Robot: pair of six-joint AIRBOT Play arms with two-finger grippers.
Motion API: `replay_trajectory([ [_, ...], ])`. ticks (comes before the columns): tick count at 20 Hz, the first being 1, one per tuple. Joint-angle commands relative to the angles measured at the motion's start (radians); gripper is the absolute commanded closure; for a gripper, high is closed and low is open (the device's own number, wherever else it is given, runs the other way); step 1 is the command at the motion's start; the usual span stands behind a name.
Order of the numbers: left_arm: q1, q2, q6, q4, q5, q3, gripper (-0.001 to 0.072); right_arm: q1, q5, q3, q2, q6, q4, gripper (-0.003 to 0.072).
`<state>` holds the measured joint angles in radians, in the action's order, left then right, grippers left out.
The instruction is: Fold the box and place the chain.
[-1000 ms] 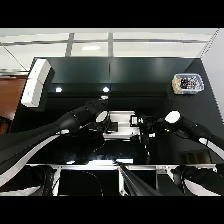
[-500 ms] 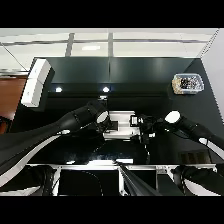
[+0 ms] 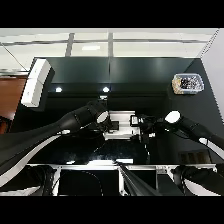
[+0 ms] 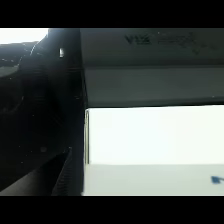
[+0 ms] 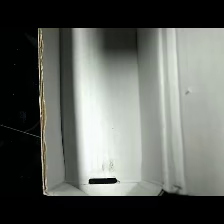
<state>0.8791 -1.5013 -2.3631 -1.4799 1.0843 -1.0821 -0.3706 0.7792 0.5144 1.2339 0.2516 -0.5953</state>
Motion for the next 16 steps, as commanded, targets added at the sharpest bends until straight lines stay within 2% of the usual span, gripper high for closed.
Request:
replay_trajectory([
  [1, 0.0, -0.003, -0.01, -0.003, 0.008, 0.0, 0.0302, 0.0, 0.002, -0.001, 0.0, -0.001, 0.0, 0.0441],
  [5, 0.0, -0.021, -0.027, 0.002, 0.026, 0.0, 0.0308, 0.0, 0.002, -0.001, 0.0, -0.001, 0.0, 0.0441],
  [7, 0.0, -0.021, -0.027, 0.003, 0.026, 0.0, 0.0442, 0.0, 0.002, 0.0, 0.0, -0.001, 0.0, 0.044],
  [9, 0.0, -0.021, -0.027, 0.004, 0.024, 0.0, 0.0511, 0.0, 0.002, 0.0, 0.0, -0.001, 0.0, 0.0441],
  [10, 0.0, -0.021, -0.025, 0.003, 0.023, 0.0, 0.0686, 0.0, 0.002, 0.0, 0.0, -0.001, 0.0, 0.044],
  [16, 0.0, -0.021, -0.024, -0.011, 0.016, 0.0, 0.0681, 0.0, 0.003, 0.0, 0.0, -0.014, 0.013, 0.0439],
])
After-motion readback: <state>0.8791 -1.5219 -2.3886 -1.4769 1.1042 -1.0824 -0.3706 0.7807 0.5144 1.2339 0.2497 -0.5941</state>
